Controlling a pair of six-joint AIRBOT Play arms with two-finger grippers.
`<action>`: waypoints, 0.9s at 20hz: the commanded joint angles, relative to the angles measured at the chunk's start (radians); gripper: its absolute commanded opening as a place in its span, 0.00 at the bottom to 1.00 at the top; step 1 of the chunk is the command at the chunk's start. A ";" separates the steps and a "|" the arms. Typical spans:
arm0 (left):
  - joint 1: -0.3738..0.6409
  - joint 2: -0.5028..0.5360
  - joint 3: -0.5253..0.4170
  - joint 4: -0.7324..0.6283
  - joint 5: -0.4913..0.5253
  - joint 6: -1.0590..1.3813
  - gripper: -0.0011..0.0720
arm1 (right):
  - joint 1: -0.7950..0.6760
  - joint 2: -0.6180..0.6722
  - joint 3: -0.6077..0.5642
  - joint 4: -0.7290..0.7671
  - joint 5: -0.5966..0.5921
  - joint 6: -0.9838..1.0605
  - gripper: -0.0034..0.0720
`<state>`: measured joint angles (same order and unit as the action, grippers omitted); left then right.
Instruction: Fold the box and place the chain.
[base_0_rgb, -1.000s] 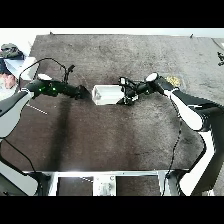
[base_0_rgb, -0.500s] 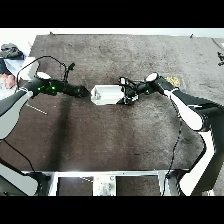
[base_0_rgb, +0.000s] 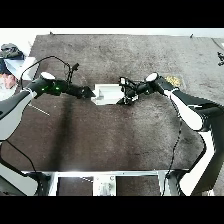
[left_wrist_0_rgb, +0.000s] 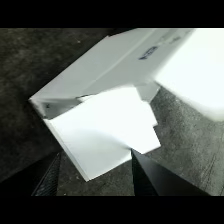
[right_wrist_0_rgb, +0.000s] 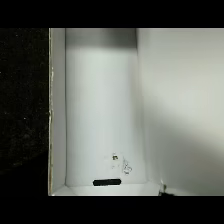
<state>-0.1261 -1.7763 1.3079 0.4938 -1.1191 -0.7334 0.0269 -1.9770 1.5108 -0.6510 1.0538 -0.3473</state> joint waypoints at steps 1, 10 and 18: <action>-0.007 0.001 0.001 0.003 0.019 -0.001 0.67 | 0.001 0.000 0.000 0.000 0.000 0.000 0.76; -0.112 0.001 0.068 0.190 0.124 -0.243 0.67 | 0.001 0.000 0.000 0.000 0.001 0.000 0.76; -0.204 0.001 0.116 0.359 0.235 -0.481 0.67 | 0.001 0.000 0.000 0.000 0.000 0.000 0.76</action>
<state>-0.2981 -1.7763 1.4055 0.7769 -0.9386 -1.1122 0.0269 -1.9770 1.5108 -0.6510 1.0542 -0.3454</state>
